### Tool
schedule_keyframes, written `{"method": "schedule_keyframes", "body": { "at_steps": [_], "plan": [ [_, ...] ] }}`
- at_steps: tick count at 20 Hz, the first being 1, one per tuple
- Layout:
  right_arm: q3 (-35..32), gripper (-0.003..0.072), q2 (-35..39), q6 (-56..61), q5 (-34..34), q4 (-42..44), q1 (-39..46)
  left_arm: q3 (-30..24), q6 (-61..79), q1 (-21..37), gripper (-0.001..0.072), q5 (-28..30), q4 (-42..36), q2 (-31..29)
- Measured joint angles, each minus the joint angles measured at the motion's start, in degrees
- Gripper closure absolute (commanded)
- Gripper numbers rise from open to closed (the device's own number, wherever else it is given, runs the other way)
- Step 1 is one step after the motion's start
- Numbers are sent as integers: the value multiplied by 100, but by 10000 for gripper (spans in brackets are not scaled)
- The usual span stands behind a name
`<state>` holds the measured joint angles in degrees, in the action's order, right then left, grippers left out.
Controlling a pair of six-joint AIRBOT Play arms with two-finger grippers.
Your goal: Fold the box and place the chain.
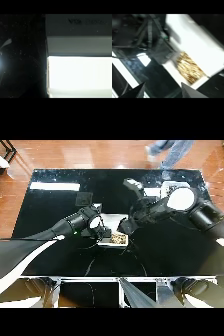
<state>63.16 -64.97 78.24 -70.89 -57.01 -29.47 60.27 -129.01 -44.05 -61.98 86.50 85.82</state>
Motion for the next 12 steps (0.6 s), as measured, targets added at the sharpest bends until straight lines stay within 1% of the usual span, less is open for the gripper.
{"method": "schedule_keyframes", "body": {
  "at_steps": [1,2,3,5,6,9,12],
  "plan": [
    [7,114,92,0,-125,-72,186,0,0,0,685,0,0,0],
    [13,-23,208,20,-264,-149,398,0,0,0,681,0,0,-2],
    [13,-29,308,50,-415,-240,605,0,0,4,632,2,0,-7],
    [13,-29,514,107,-769,-457,1005,2,2,4,162,7,11,-31],
    [13,-29,586,116,-946,-553,1145,20,0,4,108,11,11,-63],
    [13,-29,752,151,-1279,-791,1394,120,-17,4,107,-105,7,-210],
    [13,-29,826,153,-1314,-925,1486,195,90,-26,108,-374,7,-581]
  ]
}}
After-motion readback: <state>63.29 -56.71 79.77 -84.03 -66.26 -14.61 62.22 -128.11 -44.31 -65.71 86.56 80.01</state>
